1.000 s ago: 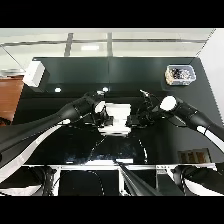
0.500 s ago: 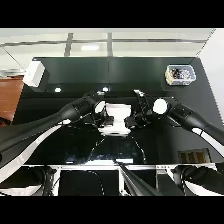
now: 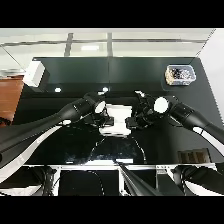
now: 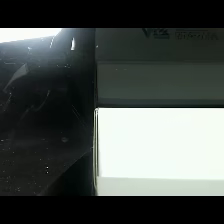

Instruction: Fold the box and place the chain.

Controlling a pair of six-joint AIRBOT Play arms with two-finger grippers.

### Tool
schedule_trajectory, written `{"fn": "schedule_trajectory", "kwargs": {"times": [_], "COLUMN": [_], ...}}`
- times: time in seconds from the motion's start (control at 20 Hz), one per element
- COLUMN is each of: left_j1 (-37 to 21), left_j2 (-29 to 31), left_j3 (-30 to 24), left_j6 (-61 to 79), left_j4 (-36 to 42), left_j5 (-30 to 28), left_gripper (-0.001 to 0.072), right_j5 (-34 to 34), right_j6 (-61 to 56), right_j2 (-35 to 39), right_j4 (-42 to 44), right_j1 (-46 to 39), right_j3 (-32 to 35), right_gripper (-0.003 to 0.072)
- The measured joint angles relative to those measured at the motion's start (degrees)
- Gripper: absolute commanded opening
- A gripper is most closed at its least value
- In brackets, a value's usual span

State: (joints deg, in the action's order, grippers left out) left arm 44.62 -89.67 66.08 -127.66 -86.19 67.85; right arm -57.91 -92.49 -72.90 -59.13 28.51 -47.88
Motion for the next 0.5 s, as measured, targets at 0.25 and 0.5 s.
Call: {"fn": "schedule_trajectory", "kwargs": {"times": [0.25,0.5], "left_j1": [0.0,0.0], "left_j2": [0.0,0.0], "left_j3": [0.0,0.0], "left_j6": [-0.1,-0.1], "left_j4": [-0.1,-0.3], "left_j5": [0.0,0.2], "left_gripper": [0.0028,0.0029], "right_j5": [-0.7,1.2], "right_j6": [0.1,0.3], "right_j2": [0.0,-0.4], "right_j4": [2.0,3.6], "right_j1": [-2.2,-1.8], "right_j3": [0.0,0.0], "right_gripper": [0.0375,0.0368]}}
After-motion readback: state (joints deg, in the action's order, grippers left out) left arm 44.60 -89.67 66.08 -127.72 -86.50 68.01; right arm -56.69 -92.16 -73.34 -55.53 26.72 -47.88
